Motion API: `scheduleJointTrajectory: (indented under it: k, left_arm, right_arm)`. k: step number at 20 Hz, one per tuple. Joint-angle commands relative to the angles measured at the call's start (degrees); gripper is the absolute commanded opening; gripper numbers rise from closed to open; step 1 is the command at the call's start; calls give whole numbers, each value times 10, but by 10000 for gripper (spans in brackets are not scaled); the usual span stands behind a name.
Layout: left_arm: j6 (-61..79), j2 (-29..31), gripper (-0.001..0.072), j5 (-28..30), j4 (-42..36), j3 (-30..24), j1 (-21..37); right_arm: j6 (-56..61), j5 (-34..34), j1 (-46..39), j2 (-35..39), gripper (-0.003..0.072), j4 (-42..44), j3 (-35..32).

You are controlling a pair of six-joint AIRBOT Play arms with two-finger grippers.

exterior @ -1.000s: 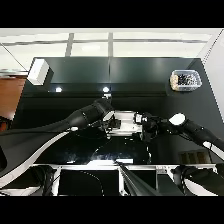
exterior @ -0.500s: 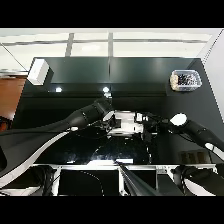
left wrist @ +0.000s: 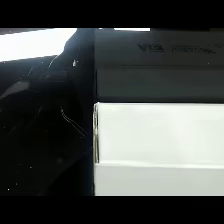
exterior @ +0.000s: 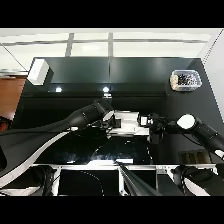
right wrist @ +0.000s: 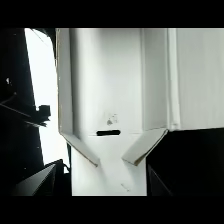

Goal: Fold the box and place the chain.

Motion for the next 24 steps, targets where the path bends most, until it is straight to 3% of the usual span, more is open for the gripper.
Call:
scheduleJointTrajectory:
  k: [1, 2, 4, 5, 6, 16, 17, 18, 19, 20, 21, 22, 23, 24]
  left_arm:
    - [1, 0, 24, 0, 0, 0, 0]
    - [1, 0, 24, 0, 0, 0, 0]
    - [1, 0, 24, 1, 0, 0, 0]
    - [1, 0, 24, 1, 0, 0, 0]
    - [1, 0, 24, 1, 0, 0, 0]
    - [1, 0, 24, 1, -3, 0, 0]
    - [1, 0, 24, 1, -3, 0, 0]
    - [0, 0, 24, 1, -3, 0, 0]
    - [0, 0, 24, 1, -3, 0, 0]
    - [0, 0, 24, 1, -3, 0, 0]
    - [0, 0, 24, 1, -3, 0, 0]
    - [0, 0, 24, 1, -3, 0, 0]
    - [0, 0, 24, 1, -3, 0, 0]
    - [0, 0, 24, 1, -5, 0, 0]
  right_arm:
    - [-48, -10, 6, 3, 523, 53, 0]
    - [-49, -16, 14, 3, 388, 73, 0]
    - [-47, -38, 36, -3, 339, 80, 0]
    - [-42, -38, 46, -7, 171, 80, 0]
    - [-31, -38, 54, -11, 132, 80, 0]
    - [28, -73, 64, -42, 135, 142, 0]
    - [28, -73, 64, -42, 224, 143, 0]
    - [28, -74, 64, -42, 379, 142, 0]
    - [29, -73, 63, -42, 252, 140, 0]
    - [35, -74, 63, -42, 195, 140, 0]
    - [37, -76, 63, -42, 341, 143, 0]
    - [37, -76, 63, -42, 319, 141, 0]
    - [40, -76, 63, -42, 89, 140, 0]
    - [50, -76, 61, -40, 52, 140, 1]
